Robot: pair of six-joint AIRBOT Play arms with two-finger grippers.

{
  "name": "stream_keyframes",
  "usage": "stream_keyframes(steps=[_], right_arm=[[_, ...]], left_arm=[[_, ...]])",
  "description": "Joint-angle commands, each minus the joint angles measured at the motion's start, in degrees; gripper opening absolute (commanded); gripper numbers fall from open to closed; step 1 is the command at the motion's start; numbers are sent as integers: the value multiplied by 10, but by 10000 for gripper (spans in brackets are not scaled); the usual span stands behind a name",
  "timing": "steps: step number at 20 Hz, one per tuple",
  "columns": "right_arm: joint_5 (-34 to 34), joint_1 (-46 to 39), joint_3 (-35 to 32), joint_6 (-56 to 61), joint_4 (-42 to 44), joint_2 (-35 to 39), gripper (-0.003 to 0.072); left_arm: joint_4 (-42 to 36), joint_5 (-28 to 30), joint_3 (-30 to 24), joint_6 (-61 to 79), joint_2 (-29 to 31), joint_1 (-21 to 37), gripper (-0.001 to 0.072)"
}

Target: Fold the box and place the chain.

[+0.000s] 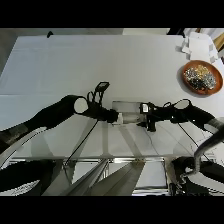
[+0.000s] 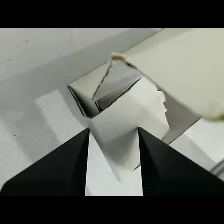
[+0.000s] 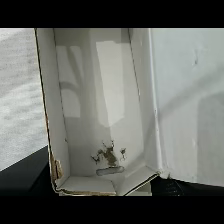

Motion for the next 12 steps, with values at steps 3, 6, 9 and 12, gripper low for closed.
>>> stream_keyframes(steps=[3,6,9,12], right_arm=[[0,0,0,0,0,0,388],[0,0,0,0,0,0,388],[0,0,0,0,0,0,388],[0,0,0,0,0,0,388]], left_arm=[[81,-63,66,-110,-43,-24,351],[113,-99,95,-158,-58,-33,351],[142,-178,151,-201,-92,-42,351],[151,-248,209,-250,-141,-50,351]])
